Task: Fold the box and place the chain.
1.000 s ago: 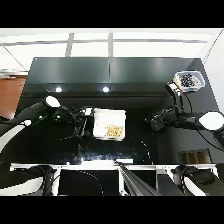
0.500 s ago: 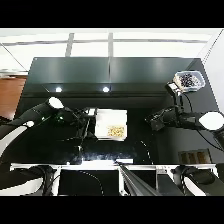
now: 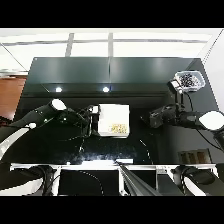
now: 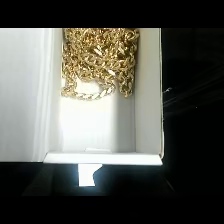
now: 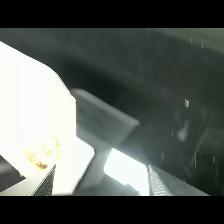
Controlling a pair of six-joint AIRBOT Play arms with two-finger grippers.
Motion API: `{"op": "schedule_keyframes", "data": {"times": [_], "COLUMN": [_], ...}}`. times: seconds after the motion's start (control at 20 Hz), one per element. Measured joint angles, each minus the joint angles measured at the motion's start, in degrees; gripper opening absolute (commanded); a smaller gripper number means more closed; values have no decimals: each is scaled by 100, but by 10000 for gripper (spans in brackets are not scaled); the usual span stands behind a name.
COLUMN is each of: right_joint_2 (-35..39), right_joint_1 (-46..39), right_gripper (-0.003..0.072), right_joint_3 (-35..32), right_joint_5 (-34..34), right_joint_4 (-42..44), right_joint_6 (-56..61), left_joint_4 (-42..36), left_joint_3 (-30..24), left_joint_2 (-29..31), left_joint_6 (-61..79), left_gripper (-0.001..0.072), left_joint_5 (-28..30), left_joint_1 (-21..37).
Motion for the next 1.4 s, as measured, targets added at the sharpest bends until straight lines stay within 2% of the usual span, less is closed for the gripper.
{"op": "schedule_keyframes", "data": {"times": [0.15, 0.3, 0.5, 0.7, 1.1, 1.4], "right_joint_2": [-227, -970, -2315, -3178, -3366, -3073], "right_joint_1": [120, 179, 227, 407, 592, 841], "right_gripper": [695, 695, 695, 695, 694, 694], "right_joint_3": [238, 988, 2063, 2514, 2682, 2660], "right_joint_5": [-605, -815, -595, -22, 1486, 1958], "right_joint_4": [160, 208, 216, 251, 280, 214], "right_joint_6": [17, 116, 144, -562, -2308, -2669], "left_joint_4": [-7, -4, 20, 22, 17, 15], "left_joint_3": [-11, -13, -17, -17, -17, -17], "left_joint_2": [0, 0, 0, 0, 0, 0], "left_joint_6": [-74, -105, -131, -136, -133, -136], "left_gripper": [556, 557, 557, 557, 557, 557], "left_joint_5": [57, 83, 129, 131, 125, 120], "left_joint_1": [-9, -9, -9, -9, -9, -9]}}
